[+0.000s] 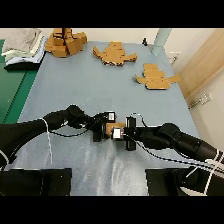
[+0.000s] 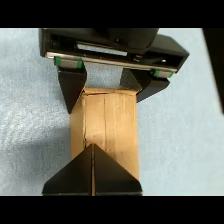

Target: Fold the box.

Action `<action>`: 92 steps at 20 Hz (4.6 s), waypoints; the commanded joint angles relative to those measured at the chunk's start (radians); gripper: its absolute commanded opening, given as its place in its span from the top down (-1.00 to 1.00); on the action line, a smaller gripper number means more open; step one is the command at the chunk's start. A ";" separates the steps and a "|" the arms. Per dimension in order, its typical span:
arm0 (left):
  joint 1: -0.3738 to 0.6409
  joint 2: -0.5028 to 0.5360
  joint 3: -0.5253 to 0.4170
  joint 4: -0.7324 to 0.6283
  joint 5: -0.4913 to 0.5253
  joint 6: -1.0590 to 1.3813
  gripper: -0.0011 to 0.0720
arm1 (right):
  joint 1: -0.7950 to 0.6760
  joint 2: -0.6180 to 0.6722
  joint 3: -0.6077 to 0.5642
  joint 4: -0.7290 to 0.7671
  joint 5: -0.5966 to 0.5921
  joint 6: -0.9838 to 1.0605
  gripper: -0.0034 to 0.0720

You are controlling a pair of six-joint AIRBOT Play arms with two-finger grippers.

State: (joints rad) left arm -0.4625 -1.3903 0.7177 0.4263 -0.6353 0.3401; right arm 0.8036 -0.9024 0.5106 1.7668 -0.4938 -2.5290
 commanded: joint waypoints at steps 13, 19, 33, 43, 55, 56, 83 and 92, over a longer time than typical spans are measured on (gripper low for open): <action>0.001 0.000 0.000 0.000 0.000 0.000 -0.47 | -0.356 -0.005 0.132 -0.472 -0.621 1.304 0.86; 0.047 0.067 0.015 0.001 0.015 -0.264 -0.47 | -0.361 -0.119 0.150 -0.460 -0.615 1.343 0.86; 0.762 -0.247 0.495 0.423 0.171 -0.964 -0.47 | -0.361 -0.119 0.150 -0.461 -0.615 1.343 0.86; 0.817 -0.603 0.964 0.599 0.168 -1.175 -0.47 | -0.361 -0.119 0.150 -0.461 -0.615 1.343 0.86; 0.818 -0.609 0.964 0.588 0.187 -1.175 -0.47 | -0.361 -0.119 0.150 -0.461 -0.615 1.343 0.86; 0.818 -0.609 0.964 0.588 0.187 -1.175 -0.47 | -0.361 -0.119 0.150 -0.461 -0.615 1.343 0.86; 0.889 -0.211 0.980 0.521 -0.793 -1.240 -0.96 | -0.361 -0.119 0.150 -0.461 -0.615 1.343 0.86; 0.511 0.356 0.241 0.448 -0.560 -1.253 -0.96 | -0.361 -0.119 0.150 -0.461 -0.615 1.343 0.86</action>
State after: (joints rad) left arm 0.1833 -1.1744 1.1687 0.8890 -1.2797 -0.8886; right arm 0.4427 -1.0210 0.6598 1.3056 -1.1088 -1.1862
